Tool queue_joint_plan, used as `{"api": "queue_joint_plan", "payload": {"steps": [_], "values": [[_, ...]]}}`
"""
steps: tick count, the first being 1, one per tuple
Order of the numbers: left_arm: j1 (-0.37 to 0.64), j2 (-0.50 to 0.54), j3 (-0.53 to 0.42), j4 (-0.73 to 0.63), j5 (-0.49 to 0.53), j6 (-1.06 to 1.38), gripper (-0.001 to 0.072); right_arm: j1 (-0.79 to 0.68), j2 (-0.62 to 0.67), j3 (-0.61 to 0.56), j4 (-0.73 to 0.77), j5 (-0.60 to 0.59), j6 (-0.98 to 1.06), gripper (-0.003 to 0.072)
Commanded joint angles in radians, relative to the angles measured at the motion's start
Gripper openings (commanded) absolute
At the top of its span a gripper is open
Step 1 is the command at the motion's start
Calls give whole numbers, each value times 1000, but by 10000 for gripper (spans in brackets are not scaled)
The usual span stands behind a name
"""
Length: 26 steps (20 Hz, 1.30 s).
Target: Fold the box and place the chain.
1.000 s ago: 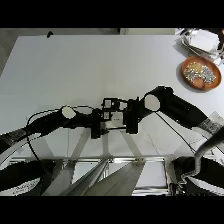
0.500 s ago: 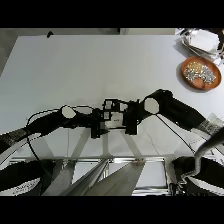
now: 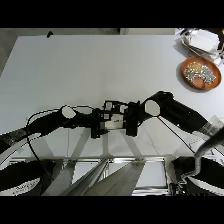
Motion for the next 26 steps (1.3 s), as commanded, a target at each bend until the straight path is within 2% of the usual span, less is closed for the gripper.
{"api": "queue_joint_plan", "payload": {"steps": [1,4,5,8,11,15,20,26], "values": [[-1,0,0,-1,-1,-1,137,-15,29,0,53,-9,-3,323],[-1,0,0,-1,0,-1,137,-71,69,0,126,-8,-11,317],[-1,0,0,-1,0,-1,137,-103,80,0,172,-5,-23,291],[-1,0,0,-1,0,-1,137,-217,85,-16,380,45,-157,17],[-1,0,0,-1,0,-1,137,-297,84,-128,679,53,-396,17],[-1,0,0,-1,-1,-1,137,-317,47,-283,909,53,-629,16],[-1,0,0,-1,0,-1,137,-317,-67,-314,959,61,-700,15],[-1,0,0,-1,-1,-1,137,-317,-109,-314,953,55,-720,15]]}}
